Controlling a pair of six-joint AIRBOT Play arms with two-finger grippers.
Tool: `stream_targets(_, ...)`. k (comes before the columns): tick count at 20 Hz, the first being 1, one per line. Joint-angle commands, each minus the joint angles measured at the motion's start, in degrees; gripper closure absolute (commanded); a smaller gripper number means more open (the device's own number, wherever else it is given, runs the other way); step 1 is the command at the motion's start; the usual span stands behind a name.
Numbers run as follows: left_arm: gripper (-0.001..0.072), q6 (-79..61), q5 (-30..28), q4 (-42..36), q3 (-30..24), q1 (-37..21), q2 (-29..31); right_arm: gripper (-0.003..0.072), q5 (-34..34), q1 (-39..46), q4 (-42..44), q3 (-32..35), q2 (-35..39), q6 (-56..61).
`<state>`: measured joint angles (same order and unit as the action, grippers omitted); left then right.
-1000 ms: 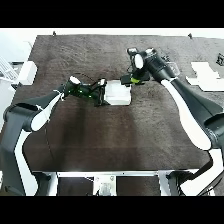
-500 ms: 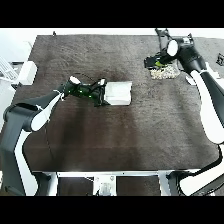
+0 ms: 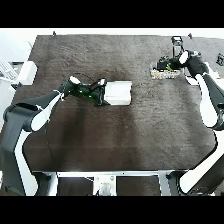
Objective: Fold the box and place the chain.
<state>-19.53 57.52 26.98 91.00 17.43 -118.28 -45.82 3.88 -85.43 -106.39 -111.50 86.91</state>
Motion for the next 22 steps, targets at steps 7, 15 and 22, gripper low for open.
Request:
stream_targets(7,0.0353,0.07,0.02,0.02,-0.02,0.00,-0.02,0.0191,2.36,0.96,6.80,-3.08,-7.17,-2.58)
stream_targets(15,0.0353,0.07,0.00,0.02,-0.02,0.00,-0.02,0.0638,2.34,0.98,7.43,-3.19,-8.37,-1.86)
stream_targets(22,0.0353,0.04,0.00,0.02,-0.02,0.00,-0.02,0.0676,0.26,0.85,7.13,-7.23,-5.44,-0.52)
